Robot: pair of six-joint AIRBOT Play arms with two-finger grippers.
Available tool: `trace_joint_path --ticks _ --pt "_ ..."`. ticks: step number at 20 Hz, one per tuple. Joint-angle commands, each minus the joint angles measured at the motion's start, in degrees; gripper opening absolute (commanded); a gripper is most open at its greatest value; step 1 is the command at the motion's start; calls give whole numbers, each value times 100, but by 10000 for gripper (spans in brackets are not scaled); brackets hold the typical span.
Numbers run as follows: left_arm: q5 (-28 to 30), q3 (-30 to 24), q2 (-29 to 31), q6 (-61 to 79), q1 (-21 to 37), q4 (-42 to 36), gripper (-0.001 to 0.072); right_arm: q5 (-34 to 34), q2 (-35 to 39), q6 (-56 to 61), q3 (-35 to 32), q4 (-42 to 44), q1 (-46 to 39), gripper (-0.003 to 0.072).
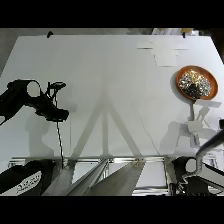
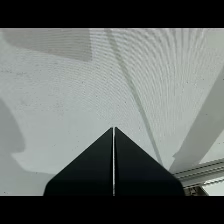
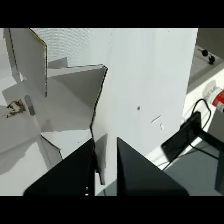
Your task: Fold the box and place the chain.
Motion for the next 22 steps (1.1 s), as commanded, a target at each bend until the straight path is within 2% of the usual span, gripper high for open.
trace_joint_path --ticks 1,5,7,10,13,15,17,22 --pt "0 -2 -2 0 4 2 9 17 -103 66 2 142 162 15" --pt "2 -2 -2 -2 4 2 9 291 411 -151 2 411 1296 15" --pt "2 -2 -2 0 4 2 9 260 925 -238 2 1414 2000 15" --pt "2 -2 -2 0 4 2 9 249 1526 -516 -79 3534 2750 15" --pt "2 -2 -2 0 4 2 9 -59 1963 -527 -503 4590 3593 15" --pt "2 -2 -2 0 4 2 9 -326 2175 -409 -831 4933 4225 15" --pt "2 -2 -2 0 4 2 9 -699 2321 9 -1104 4907 4835 15" --pt "20 -2 -2 0 4 2 9 -1178 2328 564 -1259 4852 5790 15"
